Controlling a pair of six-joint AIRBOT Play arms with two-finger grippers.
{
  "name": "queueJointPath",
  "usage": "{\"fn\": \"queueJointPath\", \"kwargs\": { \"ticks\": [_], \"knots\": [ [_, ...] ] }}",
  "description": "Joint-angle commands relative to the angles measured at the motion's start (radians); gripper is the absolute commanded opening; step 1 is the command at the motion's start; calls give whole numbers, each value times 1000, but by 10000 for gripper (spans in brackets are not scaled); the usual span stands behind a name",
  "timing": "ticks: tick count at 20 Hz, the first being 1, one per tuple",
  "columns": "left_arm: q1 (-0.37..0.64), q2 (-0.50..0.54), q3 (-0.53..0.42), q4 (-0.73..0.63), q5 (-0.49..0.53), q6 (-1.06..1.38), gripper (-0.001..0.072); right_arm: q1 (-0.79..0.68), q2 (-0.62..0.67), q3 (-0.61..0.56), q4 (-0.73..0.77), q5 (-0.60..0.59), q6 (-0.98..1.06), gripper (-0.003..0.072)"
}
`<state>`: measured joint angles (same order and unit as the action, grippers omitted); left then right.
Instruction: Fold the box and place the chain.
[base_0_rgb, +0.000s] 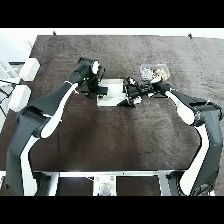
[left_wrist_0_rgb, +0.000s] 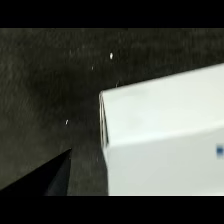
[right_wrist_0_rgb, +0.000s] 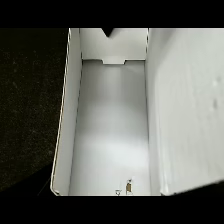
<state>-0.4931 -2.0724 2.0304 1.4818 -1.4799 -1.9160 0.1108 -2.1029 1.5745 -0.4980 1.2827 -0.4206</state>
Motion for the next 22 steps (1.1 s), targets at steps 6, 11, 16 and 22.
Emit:
{"fn": "queueJointPath", "kwargs": {
  "ticks": [6,11,16,22],
  "knots": [
    [5,-54,-4,-9,37,-108,289,0,0,0,0,0,1,499],
    [5,-54,-4,-7,64,-107,23,0,0,0,0,0,0,499],
    [5,-55,-4,-7,68,-107,22,0,0,0,0,0,1,499],
    [5,-53,-4,-21,65,-109,24,0,0,0,0,0,1,499]
  ]
}}
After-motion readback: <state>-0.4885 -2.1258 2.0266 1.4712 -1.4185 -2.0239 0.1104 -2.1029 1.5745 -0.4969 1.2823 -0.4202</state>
